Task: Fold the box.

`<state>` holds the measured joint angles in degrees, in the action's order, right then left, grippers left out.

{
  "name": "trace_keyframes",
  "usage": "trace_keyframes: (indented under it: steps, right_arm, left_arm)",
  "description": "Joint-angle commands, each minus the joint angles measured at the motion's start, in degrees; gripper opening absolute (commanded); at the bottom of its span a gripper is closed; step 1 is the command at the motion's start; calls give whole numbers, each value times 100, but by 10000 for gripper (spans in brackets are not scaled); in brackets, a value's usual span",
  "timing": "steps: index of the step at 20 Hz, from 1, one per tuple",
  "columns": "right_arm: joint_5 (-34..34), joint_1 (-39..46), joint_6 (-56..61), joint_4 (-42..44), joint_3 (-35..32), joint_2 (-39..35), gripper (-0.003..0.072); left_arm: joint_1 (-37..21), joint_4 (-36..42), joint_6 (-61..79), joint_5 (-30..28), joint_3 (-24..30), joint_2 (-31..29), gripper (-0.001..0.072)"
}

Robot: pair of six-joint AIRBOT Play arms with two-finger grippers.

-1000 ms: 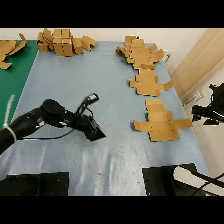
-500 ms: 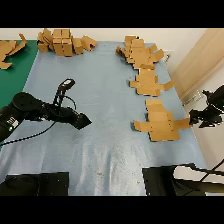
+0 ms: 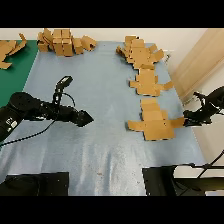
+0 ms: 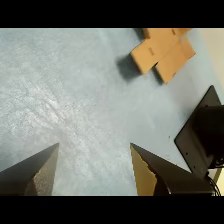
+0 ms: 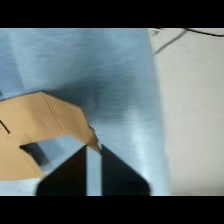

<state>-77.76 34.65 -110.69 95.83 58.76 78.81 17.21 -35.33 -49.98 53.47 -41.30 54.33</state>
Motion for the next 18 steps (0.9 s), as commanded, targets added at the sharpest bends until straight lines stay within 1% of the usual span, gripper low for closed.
trace_keyframes:
  steps: [1,3,6,8,11,13,15,16,17,18]
  right_arm:
    - [-688,-13,-442,1464,2,-118,5]
    - [-1047,-28,-442,2232,-31,-319,5]
    - [-765,-295,-422,2564,-411,-1108,5]
    - [-457,-522,-149,2616,-953,-1753,4]
    - [-4,-984,166,2610,-2022,-2540,5]
    - [321,-1272,291,2608,-2632,-2850,5]
    - [507,-1370,291,2559,-2876,-2911,8]
    - [599,-1370,293,2479,-2881,-2905,151]
    - [723,-1368,332,2389,-2861,-2896,338]
    - [894,-1366,337,2326,-2855,-2885,384]
  left_arm:
    - [-4,109,-2,-61,-2,-2,692]
    - [-7,107,-2,-63,-2,-2,692]
    - [-7,107,-2,-103,-2,-2,691]
    - [-7,107,-2,-101,-2,-2,692]
    - [-7,111,-15,-98,-2,-2,692]
    - [-4,109,-24,-44,-2,-2,691]
    - [-4,109,-66,-31,-2,-2,691]
    - [-4,109,-66,-28,-2,-2,692]
    - [-4,109,-66,-24,-2,-2,692]
    - [-4,111,-68,0,-2,-2,692]
